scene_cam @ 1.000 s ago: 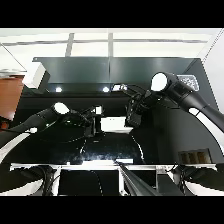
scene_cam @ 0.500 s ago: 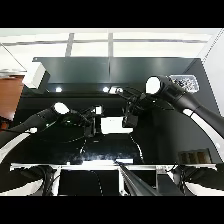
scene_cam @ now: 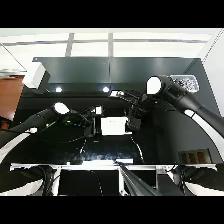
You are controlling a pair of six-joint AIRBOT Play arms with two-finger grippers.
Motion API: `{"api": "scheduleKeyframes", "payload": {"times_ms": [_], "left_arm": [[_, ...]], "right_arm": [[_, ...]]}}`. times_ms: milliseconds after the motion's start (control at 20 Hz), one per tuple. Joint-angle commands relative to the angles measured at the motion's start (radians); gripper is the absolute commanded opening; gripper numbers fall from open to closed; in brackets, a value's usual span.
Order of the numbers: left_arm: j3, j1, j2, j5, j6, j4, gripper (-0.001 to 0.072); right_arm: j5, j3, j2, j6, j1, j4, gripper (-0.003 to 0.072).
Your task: Fold the box and place the chain.
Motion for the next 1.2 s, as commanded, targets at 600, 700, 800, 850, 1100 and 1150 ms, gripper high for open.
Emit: {"api": "scheduleKeyframes", "payload": {"times_ms": [600,700,800,850,1100,1150], "left_arm": [[0.001,0.000,0.000,0.000,0.000,0.000,0.0494],[0.001,0.000,0.000,0.000,-0.001,0.000,0.0494],[0.001,-0.001,0.000,0.000,-0.001,0.002,0.0494],[0.001,-0.001,0.000,0.000,-0.001,0.002,0.0494],[0.001,-0.001,0.000,0.000,-0.001,0.002,0.0494],[0.001,-0.001,0.000,0.000,-0.001,0.002,0.0494]], "right_arm": [[-0.172,0.031,0.198,0.017,-0.161,0.051,0.0702],[-0.135,-0.016,0.167,-0.151,-0.158,0.063,0.0702],[-0.145,-0.038,0.149,-0.193,-0.159,0.059,0.0702],[-0.142,-0.050,0.148,-0.229,-0.159,0.060,0.0702],[-0.143,-0.113,0.143,-0.367,-0.156,0.180,0.0702],[-0.145,-0.121,0.143,-0.394,-0.154,0.195,0.0701]]}}
